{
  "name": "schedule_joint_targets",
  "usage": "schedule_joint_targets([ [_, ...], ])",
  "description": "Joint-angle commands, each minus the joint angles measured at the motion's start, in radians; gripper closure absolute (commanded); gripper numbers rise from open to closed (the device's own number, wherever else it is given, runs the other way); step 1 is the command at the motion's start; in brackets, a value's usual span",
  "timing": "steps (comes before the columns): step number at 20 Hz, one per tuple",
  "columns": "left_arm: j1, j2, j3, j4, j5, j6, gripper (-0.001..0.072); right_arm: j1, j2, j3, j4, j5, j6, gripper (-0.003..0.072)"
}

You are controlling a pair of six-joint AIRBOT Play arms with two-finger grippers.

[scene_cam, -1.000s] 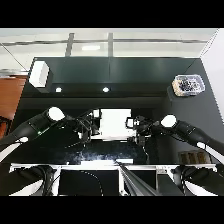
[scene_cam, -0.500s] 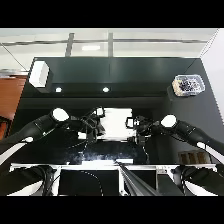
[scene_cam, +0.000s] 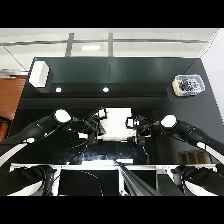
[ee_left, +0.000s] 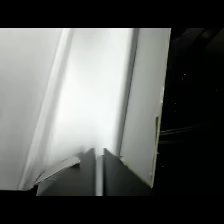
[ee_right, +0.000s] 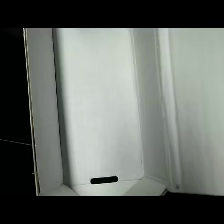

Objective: Fold the box and place the chain.

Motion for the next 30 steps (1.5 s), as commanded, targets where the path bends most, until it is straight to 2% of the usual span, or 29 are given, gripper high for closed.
schedule_joint_targets([
  [1, 0.043, 0.051, 0.016, 0.089, -0.029, -0.106, 0.0686, 0.000, 0.000, 0.000, 0.000, 0.000, 0.000, 0.0202],
  [3, 0.133, 0.138, 0.018, 0.162, -0.066, -0.199, 0.0686, 0.000, 0.000, 0.000, 0.000, 0.000, 0.000, 0.0202],
  [7, 0.372, 0.274, 0.017, 0.232, -0.224, -0.446, 0.0685, 0.000, 0.001, 0.000, 0.000, 0.000, 0.000, 0.0202],
  [11, 0.595, 0.261, -0.018, 0.344, -0.247, -1.056, 0.0685, 0.000, 0.001, 0.000, 0.000, 0.000, 0.000, 0.0202],
  [13, 0.662, 0.227, -0.058, 0.303, -0.299, -1.168, 0.0652, 0.000, 0.000, 0.000, 0.000, 0.000, 0.000, 0.0202],
  [14, 0.672, 0.202, -0.076, 0.287, -0.340, -1.169, 0.0648, 0.000, 0.000, 0.000, 0.000, 0.000, 0.000, 0.0202],
  [16, 0.667, 0.135, -0.106, 0.275, -0.373, -1.210, 0.0686, 0.000, 0.000, 0.000, 0.000, 0.000, 0.000, 0.0202],
  [18, 0.648, 0.072, -0.138, 0.216, -0.342, -1.201, 0.0686, 0.000, 0.001, -0.001, 0.000, 0.000, 0.000, 0.0202],
  [20, 0.579, 0.036, -0.153, 0.150, -0.273, -1.198, 0.0686, 0.000, 0.000, 0.000, 0.000, 0.000, 0.000, 0.0202],
  [23, 0.430, 0.021, -0.151, 0.020, -0.180, -1.149, 0.0686, 0.000, 0.000, 0.000, 0.000, 0.000, 0.000, 0.0203],
  [25, 0.361, 0.015, -0.151, -0.019, -0.149, -1.141, 0.0686, 0.000, 0.001, -0.001, 0.000, 0.000, 0.000, 0.0202],
  [30, 0.350, 0.020, -0.116, -0.050, -0.228, -0.992, 0.0685, 0.000, 0.000, 0.000, 0.000, 0.000, 0.000, 0.0202],
])
